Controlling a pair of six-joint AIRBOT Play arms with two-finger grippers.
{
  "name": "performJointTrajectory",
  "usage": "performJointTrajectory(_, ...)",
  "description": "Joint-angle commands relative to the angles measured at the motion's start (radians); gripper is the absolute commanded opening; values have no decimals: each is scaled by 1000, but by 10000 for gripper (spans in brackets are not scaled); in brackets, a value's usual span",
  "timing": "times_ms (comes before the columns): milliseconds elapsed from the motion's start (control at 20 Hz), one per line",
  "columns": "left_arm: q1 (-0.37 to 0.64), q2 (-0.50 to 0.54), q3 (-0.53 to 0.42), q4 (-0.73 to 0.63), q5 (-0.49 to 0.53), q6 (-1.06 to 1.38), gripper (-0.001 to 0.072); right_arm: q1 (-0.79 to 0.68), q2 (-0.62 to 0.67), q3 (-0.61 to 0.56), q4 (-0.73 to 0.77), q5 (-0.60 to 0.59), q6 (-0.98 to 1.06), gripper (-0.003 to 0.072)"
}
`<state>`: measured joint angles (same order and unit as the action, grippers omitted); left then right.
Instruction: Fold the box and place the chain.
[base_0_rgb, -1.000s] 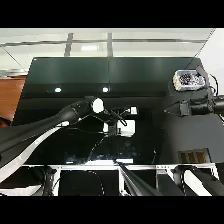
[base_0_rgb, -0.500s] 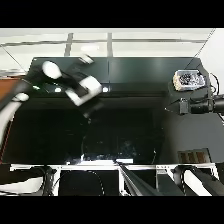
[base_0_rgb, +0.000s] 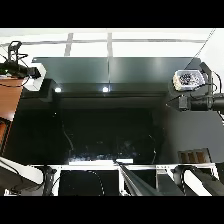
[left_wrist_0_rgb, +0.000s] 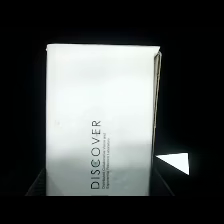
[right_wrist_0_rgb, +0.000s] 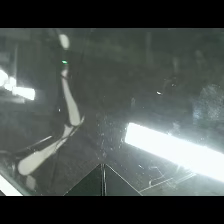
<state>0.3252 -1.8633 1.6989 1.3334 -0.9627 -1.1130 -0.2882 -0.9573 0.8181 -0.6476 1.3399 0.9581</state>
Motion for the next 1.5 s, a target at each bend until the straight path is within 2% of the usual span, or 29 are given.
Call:
performJointTrajectory(0,29,-163,176,10,19,-17,400,0,1,1,0,-19,66,13)
performJointTrajectory(50,25,-194,209,4,0,-17,410,0,1,1,0,-21,73,12)
performJointTrajectory(150,12,-224,258,54,-43,-43,718,0,1,1,0,-21,82,12)
performJointTrajectory(250,-3,-223,365,119,-126,-154,718,0,1,1,0,-18,85,12)
performJointTrajectory(350,-13,-188,468,120,-220,-197,717,13,0,1,-1,-33,81,12)
performJointTrajectory(450,-33,-87,439,120,-231,-301,703,42,0,1,-29,-114,73,13)
performJointTrajectory(500,-45,-28,401,114,-247,-366,550,69,0,-2,-56,-172,73,12)
performJointTrajectory(550,-56,24,364,111,-283,-413,219,100,0,-8,-76,-222,72,12)
performJointTrajectory(600,-69,75,321,72,-335,-426,30,139,0,-19,-92,-275,72,12)
performJointTrajectory(650,-85,120,278,26,-371,-425,25,175,0,-27,-104,-322,71,12)
performJointTrajectory(750,-156,237,155,-41,-371,-350,23,250,-1,-28,-171,-405,70,12)
performJointTrajectory(800,-206,312,63,-40,-314,-312,23,283,-1,-28,-223,-450,70,12)
performJointTrajectory(850,-260,399,-53,-41,-221,-278,24,309,-1,-30,-272,-492,70,12)
performJointTrajectory(1050,-465,759,-660,-39,212,-255,25,352,-1,-122,-383,-734,70,12)
performJointTrajectory(1150,-518,895,-930,-35,369,-255,26,347,-1,-169,-430,-772,70,13)
performJointTrajectory(1250,-522,986,-1079,-36,438,-255,27,346,-1,-171,-438,-719,71,12)
performJointTrajectory(1300,-517,1014,-1115,-33,452,-255,26,346,-1,-171,-438,-709,71,13)
performJointTrajectory(1450,-509,1029,-1139,-40,425,-259,27,346,-1,-171,-438,-710,71,13)
